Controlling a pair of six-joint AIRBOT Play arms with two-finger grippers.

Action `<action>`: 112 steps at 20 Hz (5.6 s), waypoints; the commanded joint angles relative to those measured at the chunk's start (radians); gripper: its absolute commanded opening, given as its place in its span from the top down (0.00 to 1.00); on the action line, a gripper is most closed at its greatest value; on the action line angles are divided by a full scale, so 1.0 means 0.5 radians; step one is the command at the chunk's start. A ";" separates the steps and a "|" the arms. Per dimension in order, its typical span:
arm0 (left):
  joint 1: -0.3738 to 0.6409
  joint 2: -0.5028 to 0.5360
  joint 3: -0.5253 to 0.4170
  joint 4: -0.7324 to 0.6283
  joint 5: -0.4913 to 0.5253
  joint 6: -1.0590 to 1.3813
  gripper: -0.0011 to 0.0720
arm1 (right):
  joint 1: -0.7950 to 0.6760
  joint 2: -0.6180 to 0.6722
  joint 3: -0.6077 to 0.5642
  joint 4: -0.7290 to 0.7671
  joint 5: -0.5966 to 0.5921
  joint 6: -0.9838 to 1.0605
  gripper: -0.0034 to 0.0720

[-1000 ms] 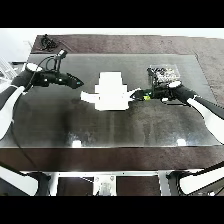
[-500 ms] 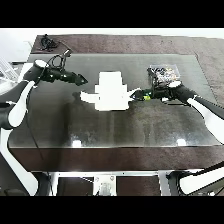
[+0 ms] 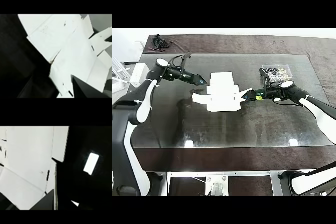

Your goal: Fold the box and place the chain.

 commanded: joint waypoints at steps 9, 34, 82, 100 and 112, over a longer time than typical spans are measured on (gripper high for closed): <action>-0.120 -0.072 0.070 0.129 -0.002 -0.109 0.25 | -0.001 -0.002 0.002 -0.005 0.001 0.000 0.95; -0.120 -0.171 0.069 -0.142 -0.075 -0.054 0.35 | -0.001 -0.002 0.002 -0.006 0.000 0.000 0.95; -0.161 -0.239 0.055 -0.354 -0.163 0.370 0.96 | -0.026 -0.001 0.002 -0.058 0.001 -0.001 0.95; -0.159 -0.121 -0.336 -0.735 -0.231 2.081 0.96 | -0.399 0.001 0.004 0.595 -0.001 -0.420 0.53; -0.154 0.108 -0.693 -0.701 0.074 2.460 0.97 | -0.399 0.001 0.003 0.594 0.001 -0.471 0.53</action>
